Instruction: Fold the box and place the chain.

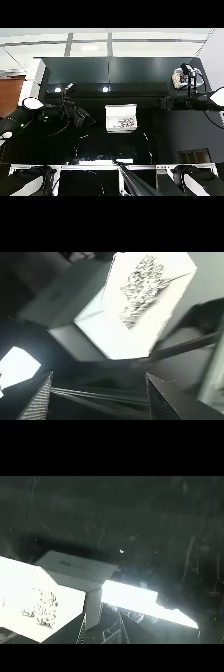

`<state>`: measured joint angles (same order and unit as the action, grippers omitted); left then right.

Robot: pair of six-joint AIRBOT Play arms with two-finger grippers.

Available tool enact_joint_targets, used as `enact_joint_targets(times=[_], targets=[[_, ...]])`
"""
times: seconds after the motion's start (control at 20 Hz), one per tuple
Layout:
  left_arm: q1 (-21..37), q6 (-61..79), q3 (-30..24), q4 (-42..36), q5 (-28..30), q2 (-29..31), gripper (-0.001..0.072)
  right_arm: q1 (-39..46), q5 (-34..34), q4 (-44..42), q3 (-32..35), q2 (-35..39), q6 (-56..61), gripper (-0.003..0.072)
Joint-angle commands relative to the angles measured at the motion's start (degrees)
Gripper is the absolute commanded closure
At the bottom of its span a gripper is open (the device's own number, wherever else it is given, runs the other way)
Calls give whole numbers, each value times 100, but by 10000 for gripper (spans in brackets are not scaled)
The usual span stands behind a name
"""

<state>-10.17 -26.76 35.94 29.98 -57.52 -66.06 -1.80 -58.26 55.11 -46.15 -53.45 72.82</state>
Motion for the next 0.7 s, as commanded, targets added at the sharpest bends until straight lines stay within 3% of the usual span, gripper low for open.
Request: enact_joint_targets(times=[0.0, 0.2, 0.55, 0.65], targets=[[-212, 2118, 144, 179, 396, -9, -8, 2, 229, 2, 2, 4, 2, 424], [-1176, 3150, 227, 964, 1384, -50, -8, 2, 26, 168, 2, 4, 2, 424], [-1394, 3152, 334, 973, 1158, -804, -8, 2, -59, 251, 2, 4, 2, 424], [-1401, 3156, 337, 535, 1163, -925, -8, 2, -87, 251, 2, 4, 2, 424]])
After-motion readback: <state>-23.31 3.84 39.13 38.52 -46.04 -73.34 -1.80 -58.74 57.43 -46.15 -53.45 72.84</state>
